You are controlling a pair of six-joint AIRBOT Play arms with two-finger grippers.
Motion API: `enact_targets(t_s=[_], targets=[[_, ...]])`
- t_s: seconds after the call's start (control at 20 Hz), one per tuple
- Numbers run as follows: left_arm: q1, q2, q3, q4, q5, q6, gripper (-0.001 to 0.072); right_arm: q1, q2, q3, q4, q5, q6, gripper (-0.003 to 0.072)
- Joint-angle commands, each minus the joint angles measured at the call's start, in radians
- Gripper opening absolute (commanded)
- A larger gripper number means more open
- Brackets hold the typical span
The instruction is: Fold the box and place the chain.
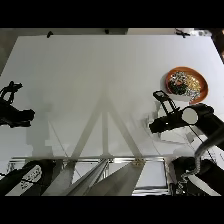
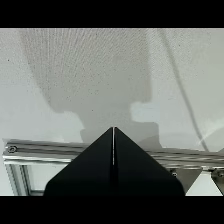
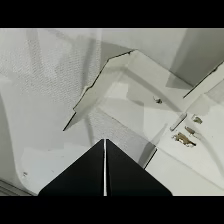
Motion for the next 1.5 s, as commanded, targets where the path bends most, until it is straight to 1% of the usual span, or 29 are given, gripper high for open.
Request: enact_targets(t_s=[0.0, 0.1, 0.15, 0.25, 0.3, 0.35, 0.4, 0.45, 0.5, 0.6, 0.75, 0.85, 0.9, 0.95, 1.05, 1.15, 1.25, 1.35, 1.45], targets=[[0.001, 0.001, 0.000, 0.000, 0.000, 0.000, 0.0009, 0.000, 0.001, 0.002, -0.001, 0.004, 0.071, 0.0012], [0.001, 0.001, 0.000, 0.000, 0.000, 0.000, 0.0009, 0.000, 0.001, 0.031, -0.037, 0.052, 0.120, 0.0013], [0.001, 0.001, 0.000, 0.000, 0.000, 0.000, 0.0009, 0.000, 0.001, 0.069, -0.080, 0.098, 0.133, 0.0014], [0.001, 0.001, 0.000, 0.000, 0.000, 0.000, 0.0009, -0.001, 0.001, 0.169, -0.236, 0.190, 0.166, 0.0056], [0.001, 0.001, 0.000, 0.000, 0.000, 0.000, 0.0009, -0.005, 0.001, 0.221, -0.355, 0.238, 0.174, 0.0109], [0.001, 0.001, 0.000, 0.000, 0.000, 0.000, 0.0009, -0.030, 0.001, 0.258, -0.453, 0.273, 0.174, 0.0200], [0.001, 0.001, 0.000, 0.000, 0.000, 0.000, 0.0009, -0.085, 0.001, 0.282, -0.524, 0.302, 0.171, 0.0267], [0.001, 0.001, 0.000, 0.000, 0.000, 0.000, 0.0009, -0.159, 0.001, 0.289, -0.550, 0.325, 0.159, 0.0380], [0.001, 0.001, 0.000, 0.000, 0.000, 0.000, 0.0009, -0.256, 0.000, 0.289, -0.553, 0.350, 0.134, 0.0545], [0.001, 0.001, 0.000, 0.000, 0.000, 0.000, 0.0009, -0.460, 0.000, 0.289, -0.551, 0.369, 0.066, 0.0608], [0.001, 0.001, 0.000, 0.000, 0.000, 0.000, 0.0009, -0.738, 0.000, 0.289, -0.537, 0.335, -0.075, 0.0616], [0.001, 0.001, 0.000, 0.000, 0.000, 0.000, 0.0009, -0.860, -0.001, 0.289, -0.495, 0.309, -0.131, 0.0616], [0.001, 0.001, 0.000, 0.000, 0.000, 0.000, 0.0009, -0.898, -0.003, 0.289, -0.439, 0.296, -0.166, 0.0616], [0.001, 0.001, 0.000, 0.000, 0.000, 0.000, 0.0009, -0.915, -0.012, 0.289, -0.392, 0.283, -0.201, 0.0616], [0.001, 0.001, 0.000, 0.000, 0.000, 0.000, 0.0009, -0.916, -0.059, 0.289, -0.385, 0.287, -0.206, 0.0617], [0.001, 0.001, 0.000, 0.000, 0.000, 0.000, 0.0009, -0.914, -0.127, 0.289, -0.373, 0.311, -0.206, 0.0655], [0.001, 0.001, 0.000, 0.000, 0.000, 0.000, 0.0009, -0.907, -0.187, 0.287, -0.327, 0.320, -0.229, 0.0654], [0.001, 0.001, 0.000, 0.000, 0.000, 0.000, 0.0009, -0.890, -0.232, 0.269, -0.331, 0.305, -0.231, 0.0654], [0.001, 0.001, 0.000, 0.000, 0.000, 0.000, 0.0009, -0.889, -0.261, 0.248, -0.333, 0.266, -0.230, 0.0651]])
